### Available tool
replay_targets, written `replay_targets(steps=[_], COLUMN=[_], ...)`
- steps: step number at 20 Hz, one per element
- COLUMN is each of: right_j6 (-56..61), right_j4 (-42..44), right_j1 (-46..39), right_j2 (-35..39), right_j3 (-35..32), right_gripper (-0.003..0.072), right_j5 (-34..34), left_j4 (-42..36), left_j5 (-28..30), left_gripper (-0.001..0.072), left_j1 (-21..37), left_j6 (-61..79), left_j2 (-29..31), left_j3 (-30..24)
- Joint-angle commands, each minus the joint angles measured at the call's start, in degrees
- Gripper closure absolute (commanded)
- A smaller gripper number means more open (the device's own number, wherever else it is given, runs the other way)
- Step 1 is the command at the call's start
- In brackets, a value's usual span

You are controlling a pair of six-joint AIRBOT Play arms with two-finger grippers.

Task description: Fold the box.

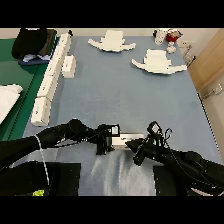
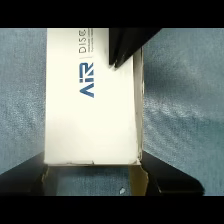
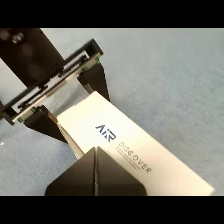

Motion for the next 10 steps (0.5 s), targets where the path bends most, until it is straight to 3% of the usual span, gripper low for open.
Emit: replay_targets(steps=[1, 10], right_j6=[1.42, 1.4], right_j4=[0.02, -0.26], right_j1=[0.7, 0.7], right_j2=[-2.56, -3.41], right_j3=[-1.07, -1.03], right_gripper=[0.0665, 0.0666], right_j5=[1.07, 1.09], left_j4=[0.02, 0.02], left_j5=[0.0, 0.0], left_gripper=[0.0254, 0.0254], left_j1=[0.02, 0.02], left_j6=[0.02, 0.02], left_j2=[0.04, 0.04], left_j3=[0.07, 0.07])
